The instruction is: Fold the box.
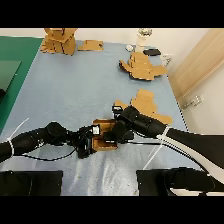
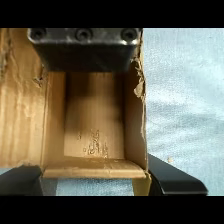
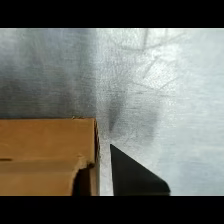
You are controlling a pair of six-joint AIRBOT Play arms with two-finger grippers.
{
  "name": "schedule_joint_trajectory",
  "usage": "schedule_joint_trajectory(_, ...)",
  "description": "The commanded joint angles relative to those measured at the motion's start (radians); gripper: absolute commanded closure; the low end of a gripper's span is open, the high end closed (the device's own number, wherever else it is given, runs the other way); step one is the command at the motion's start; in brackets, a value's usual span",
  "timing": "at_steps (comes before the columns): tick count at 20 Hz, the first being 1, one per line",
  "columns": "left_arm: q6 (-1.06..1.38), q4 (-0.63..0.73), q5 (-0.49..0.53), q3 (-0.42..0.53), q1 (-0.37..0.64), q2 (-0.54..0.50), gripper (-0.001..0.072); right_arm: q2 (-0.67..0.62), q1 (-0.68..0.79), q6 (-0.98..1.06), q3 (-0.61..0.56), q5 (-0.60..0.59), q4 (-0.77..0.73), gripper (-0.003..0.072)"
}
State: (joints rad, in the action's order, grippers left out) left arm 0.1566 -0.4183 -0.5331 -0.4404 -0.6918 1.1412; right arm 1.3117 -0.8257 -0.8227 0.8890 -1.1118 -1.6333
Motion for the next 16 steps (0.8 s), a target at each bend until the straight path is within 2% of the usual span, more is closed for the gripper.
schedule_joint_trajectory(1,0.0,0.0,-0.001,-0.001,0.0,0.0,0.011,0.0,0.0,0.0,0.001,0.002,0.002,0.0482)
schedule_joint_trajectory(3,0.0,0.0,-0.012,-0.001,0.0,0.0,0.011,0.0,0.0,0.0,0.001,0.004,0.002,0.0488)
schedule_joint_trajectory(4,0.0,0.0,-0.019,-0.001,0.0,0.0,0.0109,0.0,0.0,0.0,0.001,0.004,0.002,0.0547)
schedule_joint_trajectory(8,0.0,0.0,-0.019,-0.001,0.0,0.0,0.0101,0.0,-0.003,-0.003,0.001,0.015,0.004,0.0667)
schedule_joint_trajectory(11,0.0,0.0,-0.02,-0.001,0.0,0.0,0.0099,0.0,-0.024,-0.004,0.002,0.043,0.006,0.0679)
schedule_joint_trajectory(12,0.0,0.0,-0.02,-0.001,0.0,0.0,0.0075,0.0,-0.033,-0.004,0.005,0.05,0.01,0.0679)
schedule_joint_trajectory(13,0.0,0.0,-0.02,-0.001,0.0,0.0,-0.0009,0.0,-0.039,-0.004,0.01,0.049,0.014,0.0679)
schedule_joint_trajectory(16,-0.001,-0.001,-0.019,-0.001,0.0,0.0,-0.0009,0.0,-0.041,0.003,0.016,0.048,0.018,0.0679)
